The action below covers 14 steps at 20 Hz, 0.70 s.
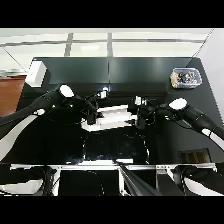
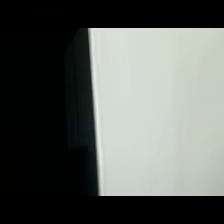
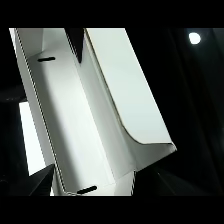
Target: Fold the box and place the chain.
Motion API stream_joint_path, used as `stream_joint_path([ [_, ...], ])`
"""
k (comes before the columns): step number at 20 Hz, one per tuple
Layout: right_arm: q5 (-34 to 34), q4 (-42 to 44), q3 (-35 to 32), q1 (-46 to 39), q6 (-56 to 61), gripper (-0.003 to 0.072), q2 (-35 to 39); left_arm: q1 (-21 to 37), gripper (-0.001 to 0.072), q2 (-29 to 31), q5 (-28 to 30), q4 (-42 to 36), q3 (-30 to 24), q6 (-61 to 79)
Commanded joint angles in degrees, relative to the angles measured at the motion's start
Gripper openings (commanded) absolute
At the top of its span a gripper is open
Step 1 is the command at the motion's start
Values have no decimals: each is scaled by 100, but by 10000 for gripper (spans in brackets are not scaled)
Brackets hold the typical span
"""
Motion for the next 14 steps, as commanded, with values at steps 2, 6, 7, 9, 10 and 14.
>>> stream_joint_path([
  [2,216,-149,-9,70,-31,686,-46,0,24,0,9,0,2,0],
  [6,201,-109,-26,295,-37,686,-271,0,24,7,2,0,4,0],
  [7,181,-214,-28,323,-35,686,-317,0,24,9,-2,0,4,0],
  [9,166,-400,-28,310,-33,686,-407,0,24,11,-15,2,4,0],
  [10,142,-487,-28,306,-35,686,-452,0,25,11,-17,2,4,0],
  [14,118,-540,-28,306,-42,686,-581,0,25,11,-131,2,4,0],
])
